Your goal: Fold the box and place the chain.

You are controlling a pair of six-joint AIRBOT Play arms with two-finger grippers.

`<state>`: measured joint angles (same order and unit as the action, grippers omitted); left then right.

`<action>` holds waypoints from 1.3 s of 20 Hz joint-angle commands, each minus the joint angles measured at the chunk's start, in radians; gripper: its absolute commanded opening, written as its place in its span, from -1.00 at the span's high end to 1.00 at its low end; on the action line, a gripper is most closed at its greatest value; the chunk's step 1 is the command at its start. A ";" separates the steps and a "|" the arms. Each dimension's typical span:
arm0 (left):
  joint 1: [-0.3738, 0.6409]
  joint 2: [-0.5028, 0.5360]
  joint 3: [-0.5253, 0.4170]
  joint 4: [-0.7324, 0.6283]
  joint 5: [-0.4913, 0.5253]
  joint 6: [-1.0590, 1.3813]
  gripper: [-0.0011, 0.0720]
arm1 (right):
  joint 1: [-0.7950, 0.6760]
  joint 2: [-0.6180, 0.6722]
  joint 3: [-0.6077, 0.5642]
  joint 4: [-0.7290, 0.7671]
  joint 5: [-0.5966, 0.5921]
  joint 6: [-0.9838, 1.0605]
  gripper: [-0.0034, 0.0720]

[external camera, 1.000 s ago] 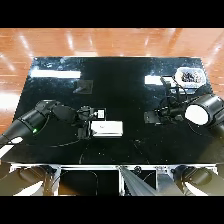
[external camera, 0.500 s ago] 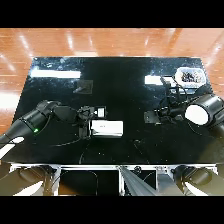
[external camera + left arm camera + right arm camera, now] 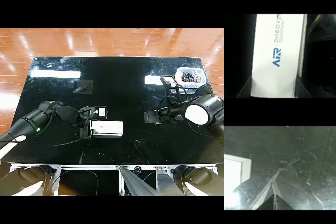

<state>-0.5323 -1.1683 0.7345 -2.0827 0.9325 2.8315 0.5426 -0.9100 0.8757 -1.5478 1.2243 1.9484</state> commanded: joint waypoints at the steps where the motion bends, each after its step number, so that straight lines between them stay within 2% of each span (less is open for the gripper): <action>1: -0.001 -0.002 -0.001 0.002 0.002 -0.012 -0.65 | 0.000 0.000 0.000 -0.002 -0.005 0.000 0.82; 2: -0.001 -0.002 -0.001 0.002 0.002 -0.012 -0.65 | 0.000 0.000 0.000 -0.002 -0.010 0.000 0.81; 3: -0.001 -0.002 -0.001 0.003 0.002 -0.012 -0.48 | 0.000 0.000 0.000 -0.002 -0.015 0.000 0.82; 4: -0.001 -0.002 -0.001 0.003 0.002 -0.012 -0.01 | 0.000 0.000 0.000 -0.002 -0.019 0.000 0.82; 5: -0.001 -0.002 0.000 0.003 0.003 -0.012 0.56 | 0.000 0.000 0.000 -0.002 -0.020 0.000 0.82; 6: -0.001 -0.002 0.003 0.003 0.005 -0.012 0.90 | 0.000 0.000 0.000 -0.002 -0.020 0.000 0.81; 9: 0.013 0.015 0.037 0.031 0.007 -0.084 0.90 | 0.000 0.000 0.000 -0.002 -0.021 0.000 0.81; 12: 0.112 0.066 0.086 0.044 0.006 -0.139 0.91 | 0.000 0.000 0.000 -0.007 -0.021 0.000 0.82; 16: 0.386 0.084 0.138 0.044 -0.009 -0.169 0.91 | 0.000 0.000 0.000 -0.017 -0.022 0.000 0.82; 18: 0.556 0.069 0.150 0.043 -0.083 -0.169 0.91 | 0.000 0.000 0.000 -0.020 -0.026 0.000 0.82; 21: 0.778 -0.013 0.206 0.040 -0.179 -0.188 0.91 | 0.000 0.000 0.000 -0.020 -0.031 0.000 0.82; 23: 0.871 -0.108 0.275 0.040 -0.280 -0.214 0.91 | 0.000 0.000 0.000 -0.021 -0.063 0.000 0.82; 26: 0.955 -0.311 0.469 0.042 -0.277 -0.370 0.91 | 0.000 0.000 0.000 -0.020 -0.134 0.000 0.81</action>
<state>0.3145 -1.3293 1.0641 -2.0418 0.7033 2.5824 0.5426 -0.9096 0.8757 -1.5673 1.1481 1.9484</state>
